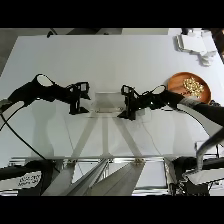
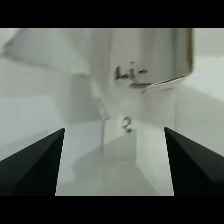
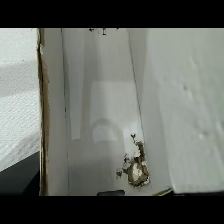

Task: Fold the box and place the chain.

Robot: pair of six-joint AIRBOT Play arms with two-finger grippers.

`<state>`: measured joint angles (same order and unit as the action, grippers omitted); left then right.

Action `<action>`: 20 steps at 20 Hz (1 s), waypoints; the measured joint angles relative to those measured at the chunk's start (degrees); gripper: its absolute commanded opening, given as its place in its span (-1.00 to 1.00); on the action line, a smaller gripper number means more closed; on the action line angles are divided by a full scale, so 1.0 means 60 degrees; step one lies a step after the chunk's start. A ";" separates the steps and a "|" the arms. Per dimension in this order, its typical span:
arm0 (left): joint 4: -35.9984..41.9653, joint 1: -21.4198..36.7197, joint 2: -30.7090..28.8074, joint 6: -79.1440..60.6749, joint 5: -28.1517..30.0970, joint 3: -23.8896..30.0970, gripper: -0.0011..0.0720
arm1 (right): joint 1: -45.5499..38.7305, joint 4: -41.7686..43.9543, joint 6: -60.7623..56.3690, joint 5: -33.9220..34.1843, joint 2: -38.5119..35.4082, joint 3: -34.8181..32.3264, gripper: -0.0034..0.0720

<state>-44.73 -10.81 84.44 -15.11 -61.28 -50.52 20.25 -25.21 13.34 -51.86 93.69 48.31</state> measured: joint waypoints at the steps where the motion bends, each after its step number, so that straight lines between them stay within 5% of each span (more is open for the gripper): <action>1: 0.0142 -0.0066 0.0102 -0.0277 -0.0219 -0.0004 0.77 | 0.0000 0.0004 -0.0004 0.0000 0.0000 0.0000 0.59; 3: 0.0280 -0.0171 0.0251 -0.0645 -0.0565 -0.0004 0.20 | 0.0000 0.0004 -0.0004 0.0000 0.0000 0.0000 0.59; 8: 0.0455 -0.0280 0.0401 -0.1064 -0.0954 -0.0004 0.02 | 0.0000 0.0000 0.0000 0.0000 0.0000 0.0000 0.59; 11: 0.0503 -0.0295 0.0419 -0.1322 -0.0765 -0.0004 -0.61 | 0.0000 0.0000 0.0000 -0.0004 0.0000 0.0000 0.59; 20: 0.0918 -0.0368 0.0430 -0.1534 -0.0361 0.0000 -0.60 | 0.0000 0.0004 -0.0004 0.0000 0.0000 0.0000 0.59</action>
<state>-39.22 -13.02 87.02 -24.32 -63.44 -50.52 20.25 -25.19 13.32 -51.86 93.69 48.31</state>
